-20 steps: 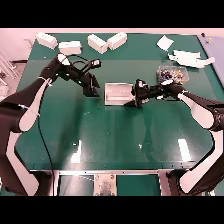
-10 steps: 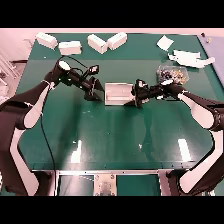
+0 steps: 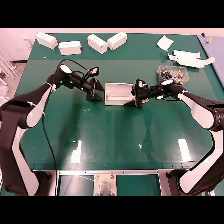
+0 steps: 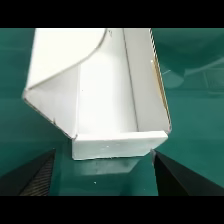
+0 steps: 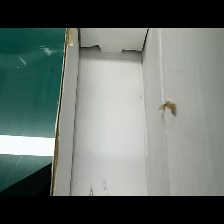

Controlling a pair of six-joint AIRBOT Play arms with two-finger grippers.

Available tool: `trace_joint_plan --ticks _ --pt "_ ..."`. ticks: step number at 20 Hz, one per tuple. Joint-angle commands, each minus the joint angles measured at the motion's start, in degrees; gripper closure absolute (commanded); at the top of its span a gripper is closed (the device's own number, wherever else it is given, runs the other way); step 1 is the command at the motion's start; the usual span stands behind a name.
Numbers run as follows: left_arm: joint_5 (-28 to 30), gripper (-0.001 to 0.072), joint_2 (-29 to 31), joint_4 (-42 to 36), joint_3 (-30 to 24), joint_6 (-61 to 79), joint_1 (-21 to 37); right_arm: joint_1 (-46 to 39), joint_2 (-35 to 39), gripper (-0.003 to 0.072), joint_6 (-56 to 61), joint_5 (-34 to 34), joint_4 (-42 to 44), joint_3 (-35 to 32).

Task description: Fold the box and place the chain.

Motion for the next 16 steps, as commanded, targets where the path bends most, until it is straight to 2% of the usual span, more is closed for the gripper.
trace_joint_plan --ticks 1,16 --pt "-1.3 -0.0011 -0.7 -0.3 -0.1 -0.7 0.0 0.1 0.0 0.0105 0.0 0.0 0.0 0.0" --pt "-2.1 -0.0011 -0.7 -2.5 -0.1 -1.6 -2.2 0.1 0.0 0.0105 0.0 0.0 0.0 0.0"
